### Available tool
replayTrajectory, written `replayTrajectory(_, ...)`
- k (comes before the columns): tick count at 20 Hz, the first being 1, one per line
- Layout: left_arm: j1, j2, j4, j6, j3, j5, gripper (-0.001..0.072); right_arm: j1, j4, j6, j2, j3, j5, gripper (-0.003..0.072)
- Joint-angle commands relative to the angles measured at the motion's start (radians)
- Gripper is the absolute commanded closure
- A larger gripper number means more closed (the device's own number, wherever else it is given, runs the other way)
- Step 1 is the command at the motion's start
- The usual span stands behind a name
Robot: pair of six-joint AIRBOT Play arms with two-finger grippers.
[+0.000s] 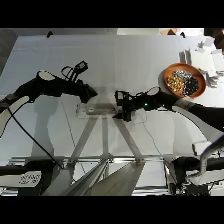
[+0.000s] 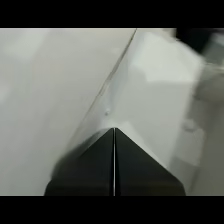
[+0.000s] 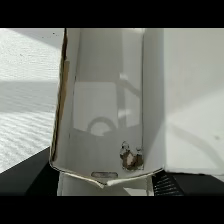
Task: Fold the box and place the chain.
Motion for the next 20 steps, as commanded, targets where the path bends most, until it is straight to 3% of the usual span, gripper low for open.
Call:
replayTrajectory(1, -0.001, -0.061, -0.006, -0.113, 0.000, 0.070, 0.0706, 0.001, -0.001, 0.000, 0.000, 0.000, 0.001, 0.0137)
replayTrajectory(6, 0.002, 0.015, -0.006, -0.122, 0.000, 0.040, 0.0705, 0.001, -0.001, 0.000, 0.000, 0.000, 0.001, 0.0137)
replayTrajectory(9, 0.021, 0.129, 0.008, -0.058, 0.000, -0.071, 0.0702, 0.001, -0.001, 0.000, 0.000, 0.000, 0.001, 0.0137)
replayTrajectory(12, 0.027, 0.247, 0.212, 0.111, 0.000, -0.207, 0.0697, 0.001, -0.001, 0.000, 0.000, 0.000, 0.001, 0.0137)
replayTrajectory(13, 0.027, 0.272, 0.306, 0.129, 0.000, -0.241, 0.0654, 0.001, -0.001, 0.000, 0.000, 0.000, 0.001, 0.0137)
replayTrajectory(14, 0.031, 0.282, 0.381, 0.128, 0.000, -0.259, 0.0506, 0.001, -0.001, 0.000, 0.000, 0.000, 0.001, 0.0137)
replayTrajectory(15, 0.034, 0.279, 0.448, 0.114, -0.001, -0.278, 0.0313, 0.001, -0.001, 0.000, 0.000, 0.000, 0.001, 0.0137)
replayTrajectory(16, 0.034, 0.273, 0.499, 0.095, -0.001, -0.281, 0.0263, 0.001, -0.001, 0.000, 0.000, 0.000, 0.001, 0.0137)
replayTrajectory(19, 0.029, 0.245, 0.526, 0.087, -0.005, -0.261, 0.0225, 0.001, -0.001, 0.000, 0.000, 0.000, 0.001, 0.0137)
replayTrajectory(20, 0.025, 0.234, 0.520, 0.087, -0.016, -0.236, 0.0088, 0.001, -0.001, 0.000, 0.000, 0.000, 0.001, 0.0137)
